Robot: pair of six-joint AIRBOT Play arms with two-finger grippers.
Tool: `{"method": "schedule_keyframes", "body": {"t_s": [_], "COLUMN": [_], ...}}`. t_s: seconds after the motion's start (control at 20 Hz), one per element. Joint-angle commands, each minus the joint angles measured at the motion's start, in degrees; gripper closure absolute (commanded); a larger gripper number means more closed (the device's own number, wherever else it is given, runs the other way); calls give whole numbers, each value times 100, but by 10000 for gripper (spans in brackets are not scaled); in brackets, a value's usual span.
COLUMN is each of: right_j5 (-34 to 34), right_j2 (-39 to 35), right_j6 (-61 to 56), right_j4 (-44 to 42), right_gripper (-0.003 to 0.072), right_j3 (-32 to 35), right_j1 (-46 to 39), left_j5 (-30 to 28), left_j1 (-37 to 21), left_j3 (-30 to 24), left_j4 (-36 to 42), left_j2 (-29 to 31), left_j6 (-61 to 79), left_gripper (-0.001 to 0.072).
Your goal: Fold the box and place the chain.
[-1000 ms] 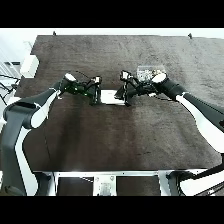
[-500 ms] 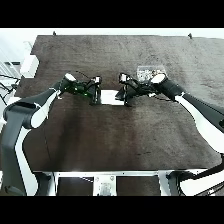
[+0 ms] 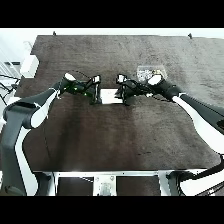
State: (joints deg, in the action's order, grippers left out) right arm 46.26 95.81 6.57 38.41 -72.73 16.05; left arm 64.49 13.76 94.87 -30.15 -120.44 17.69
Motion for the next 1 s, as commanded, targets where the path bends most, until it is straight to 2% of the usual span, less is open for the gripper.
{"method": "schedule_keyframes", "body": {"t_s": [0.0,0.95], "right_j5": [-103,-426], "right_j2": [-188,-170], "right_j6": [-2,186], "right_j4": [-2,-199], "right_gripper": [526,526], "right_j3": [-9,-153], "right_j1": [2,4], "left_j5": [48,48], "left_j1": [2,2], "left_j3": [0,0], "left_j4": [-20,-20], "left_j2": [-4,-2], "left_j6": [20,20], "left_gripper": [290,290]}}
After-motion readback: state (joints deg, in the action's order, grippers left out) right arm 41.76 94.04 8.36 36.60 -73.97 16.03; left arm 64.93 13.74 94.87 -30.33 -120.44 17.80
